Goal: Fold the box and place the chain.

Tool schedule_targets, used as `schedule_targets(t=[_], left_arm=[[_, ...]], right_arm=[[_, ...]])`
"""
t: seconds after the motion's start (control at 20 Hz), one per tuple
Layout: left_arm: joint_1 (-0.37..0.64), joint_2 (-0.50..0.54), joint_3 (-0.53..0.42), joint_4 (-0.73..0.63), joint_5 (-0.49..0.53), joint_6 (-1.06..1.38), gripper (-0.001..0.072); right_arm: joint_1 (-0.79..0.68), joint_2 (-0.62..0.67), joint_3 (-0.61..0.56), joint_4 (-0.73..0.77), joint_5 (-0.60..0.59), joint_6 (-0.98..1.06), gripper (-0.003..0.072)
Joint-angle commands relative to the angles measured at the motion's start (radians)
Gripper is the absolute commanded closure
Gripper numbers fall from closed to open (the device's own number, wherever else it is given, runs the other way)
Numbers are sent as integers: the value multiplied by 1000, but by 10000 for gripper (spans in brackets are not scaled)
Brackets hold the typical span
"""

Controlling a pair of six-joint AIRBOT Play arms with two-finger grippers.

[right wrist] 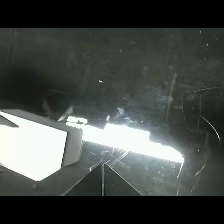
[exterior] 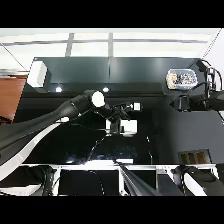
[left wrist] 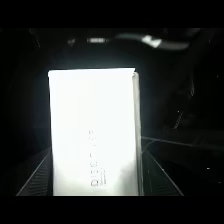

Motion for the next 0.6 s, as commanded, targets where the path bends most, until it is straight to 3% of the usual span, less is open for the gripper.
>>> schedule_targets(t=[0.0,0.3,0.35,0.4,0.45,0.55], left_arm=[[-41,-20,1,65,52,-45,-5],[-61,-40,0,152,131,-68,-1],[-62,-35,6,186,107,-105,37],[-61,-26,18,219,61,-154,242],[-60,-15,31,259,18,-217,371],[-45,23,45,377,-48,-358,372]], right_arm=[[0,0,0,0,0,2,667],[0,0,0,0,0,2,667],[0,1,0,0,0,2,667],[0,1,0,0,0,2,667],[0,1,0,0,0,2,667],[0,1,0,0,0,2,667]])
